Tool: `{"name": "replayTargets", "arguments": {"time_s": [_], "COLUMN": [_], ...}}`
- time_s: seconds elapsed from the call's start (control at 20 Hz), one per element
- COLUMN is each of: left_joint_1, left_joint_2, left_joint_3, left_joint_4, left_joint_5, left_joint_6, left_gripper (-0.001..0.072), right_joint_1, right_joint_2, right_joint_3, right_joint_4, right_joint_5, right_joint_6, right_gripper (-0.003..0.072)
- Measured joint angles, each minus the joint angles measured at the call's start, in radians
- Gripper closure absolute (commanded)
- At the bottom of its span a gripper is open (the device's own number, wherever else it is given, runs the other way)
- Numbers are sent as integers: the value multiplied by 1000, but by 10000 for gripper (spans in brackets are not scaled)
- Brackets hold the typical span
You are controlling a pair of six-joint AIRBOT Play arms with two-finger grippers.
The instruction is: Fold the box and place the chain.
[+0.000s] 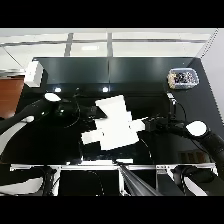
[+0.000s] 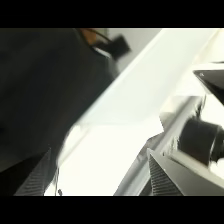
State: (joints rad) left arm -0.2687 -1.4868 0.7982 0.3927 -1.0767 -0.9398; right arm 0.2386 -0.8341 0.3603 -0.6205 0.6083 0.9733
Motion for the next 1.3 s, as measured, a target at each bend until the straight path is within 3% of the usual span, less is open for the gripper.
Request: {"name": "replayTargets", "arguments": {"time_s": [0.05,0.1,0.25,0.3,0.35,0.65,0.75,0.9,0.95,1.0,1.05,1.1,1.15,1.3], "left_joint_1": [0,0,-5,-8,-12,-57,-71,-81,-82,-83,-84,-85,-85,-85], "left_joint_2": [-32,-64,-142,-165,-186,-279,-291,-300,-302,-303,-303,-304,-305,-295], "left_joint_3": [27,56,128,148,170,292,319,343,346,349,352,353,354,356], "left_joint_4": [-1,9,42,56,63,185,228,257,261,266,266,270,273,278], "left_joint_5": [-36,-68,-171,-209,-243,-408,-425,-416,-409,-404,-405,-397,-390,-376], "left_joint_6": [15,27,66,87,108,160,166,170,171,174,178,177,177,178], "left_gripper": [29,83,284,383,430,448,592,613,688,686,687,687,688,689], "right_joint_1": [0,0,0,0,1,1,1,1,1,1,1,1,0,-18], "right_joint_2": [0,0,0,0,0,0,0,0,0,0,0,0,0,2], "right_joint_3": [0,0,0,0,0,0,0,0,0,0,0,0,2,51], "right_joint_4": [0,0,-1,-1,-1,-1,-1,-1,-1,-1,0,0,-4,-68], "right_joint_5": [0,0,13,18,22,38,41,44,44,44,44,45,46,94], "right_joint_6": [0,0,0,0,0,0,0,0,0,0,0,0,0,0], "right_gripper": [673,673,673,673,673,673,673,673,673,662,406,30,-6,-6]}}
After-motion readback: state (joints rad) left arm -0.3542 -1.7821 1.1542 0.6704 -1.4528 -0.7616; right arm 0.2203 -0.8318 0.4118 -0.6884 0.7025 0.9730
